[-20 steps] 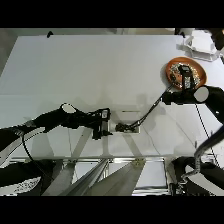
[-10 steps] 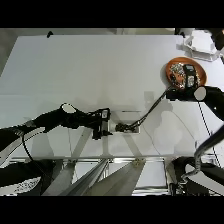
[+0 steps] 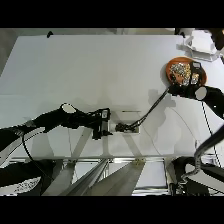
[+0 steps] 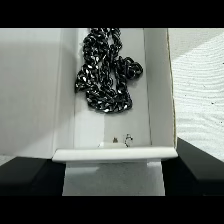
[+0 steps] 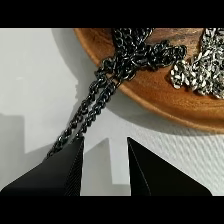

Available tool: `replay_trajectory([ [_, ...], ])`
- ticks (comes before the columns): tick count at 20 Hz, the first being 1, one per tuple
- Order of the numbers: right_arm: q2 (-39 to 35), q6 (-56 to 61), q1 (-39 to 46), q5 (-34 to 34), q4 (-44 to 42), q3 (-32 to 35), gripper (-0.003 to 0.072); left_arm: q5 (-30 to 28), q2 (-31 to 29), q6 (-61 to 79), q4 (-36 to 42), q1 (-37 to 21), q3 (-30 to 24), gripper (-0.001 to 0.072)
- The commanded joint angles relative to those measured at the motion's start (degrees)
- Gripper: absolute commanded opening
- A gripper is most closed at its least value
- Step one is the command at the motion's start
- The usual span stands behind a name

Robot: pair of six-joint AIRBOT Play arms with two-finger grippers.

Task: Fold the box and place the chain.

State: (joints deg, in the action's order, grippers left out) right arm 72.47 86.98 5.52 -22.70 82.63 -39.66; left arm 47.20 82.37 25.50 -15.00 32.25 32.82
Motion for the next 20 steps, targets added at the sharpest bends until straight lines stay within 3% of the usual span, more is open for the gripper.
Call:
replay_trajectory([
  [1, 3.0, 0.0, 0.1, 5.4, -0.9, 0.0, 0.0279, 0.0, 0.0, 0.0, 0.0, 0.0, 0.0, 0.0132],
  [6, 4.2, 0.1, 0.1, 8.8, -2.4, 0.0, 0.0269, 0.0, 0.0, 0.0, 0.0, 0.0, 0.0, 0.0132],
  [10, 6.4, 0.0, 0.0, 9.7, -7.0, 0.0, 0.0216, 0.0, 0.0, 0.0, 0.0, 0.0, 0.0, 0.0132],
  [13, 6.4, 0.1, 0.0, 10.4, -7.0, 0.0, 0.0090, 0.0, 0.0, 0.0, 0.0, 0.0, 0.0, 0.0132],
  [15, 6.4, 0.1, 0.0, 11.1, -7.0, 0.0, 0.0070, 0.0, 0.0, 0.0, 0.0, 0.0, 0.0, 0.0132],
  [16, 6.4, 0.1, 0.0, 11.2, -7.0, 0.0, 0.0022, 0.0, 0.0, 0.0, 0.0, 0.0, 0.0, 0.0132],
  [20, 5.9, 0.1, 0.0, 9.2, -7.0, 0.0, 0.0012, 0.0, 0.0, 0.0, 0.0, 0.0, 0.0, 0.0132],
])
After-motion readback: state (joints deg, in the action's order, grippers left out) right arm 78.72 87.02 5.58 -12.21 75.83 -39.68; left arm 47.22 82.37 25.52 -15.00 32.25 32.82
